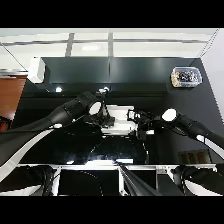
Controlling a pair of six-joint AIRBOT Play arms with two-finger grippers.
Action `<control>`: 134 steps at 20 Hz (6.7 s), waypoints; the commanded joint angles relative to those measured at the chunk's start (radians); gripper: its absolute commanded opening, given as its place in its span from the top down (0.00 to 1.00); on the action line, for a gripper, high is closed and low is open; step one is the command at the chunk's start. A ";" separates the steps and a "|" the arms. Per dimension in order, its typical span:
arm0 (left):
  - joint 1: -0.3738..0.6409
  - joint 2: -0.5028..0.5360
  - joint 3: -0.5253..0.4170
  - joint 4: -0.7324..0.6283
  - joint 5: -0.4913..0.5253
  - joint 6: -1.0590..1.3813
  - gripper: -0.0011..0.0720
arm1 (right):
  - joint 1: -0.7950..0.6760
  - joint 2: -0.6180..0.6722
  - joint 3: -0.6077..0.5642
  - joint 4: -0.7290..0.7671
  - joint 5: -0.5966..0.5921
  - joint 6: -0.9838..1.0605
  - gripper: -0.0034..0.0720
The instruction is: Fold the box and place the chain.
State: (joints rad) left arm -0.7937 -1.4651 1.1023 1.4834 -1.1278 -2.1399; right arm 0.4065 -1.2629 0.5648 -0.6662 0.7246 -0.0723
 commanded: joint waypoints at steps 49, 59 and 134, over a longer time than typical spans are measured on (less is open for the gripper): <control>-0.042 -0.135 0.113 0.045 -0.081 -0.143 0.95 | 0.001 0.000 0.000 0.001 0.005 0.000 0.42; -0.040 -0.135 0.114 0.047 -0.082 -0.176 0.58 | 0.001 0.000 0.000 0.000 0.005 0.000 0.42; -0.034 -0.134 0.113 0.026 -0.086 -0.198 0.95 | -0.562 0.266 -0.014 -0.146 0.297 1.337 0.94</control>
State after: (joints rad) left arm -0.8280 -1.5993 1.2152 1.5085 -1.2125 -2.3398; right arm 0.0418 -1.0306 0.5655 -0.7414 0.9009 0.9012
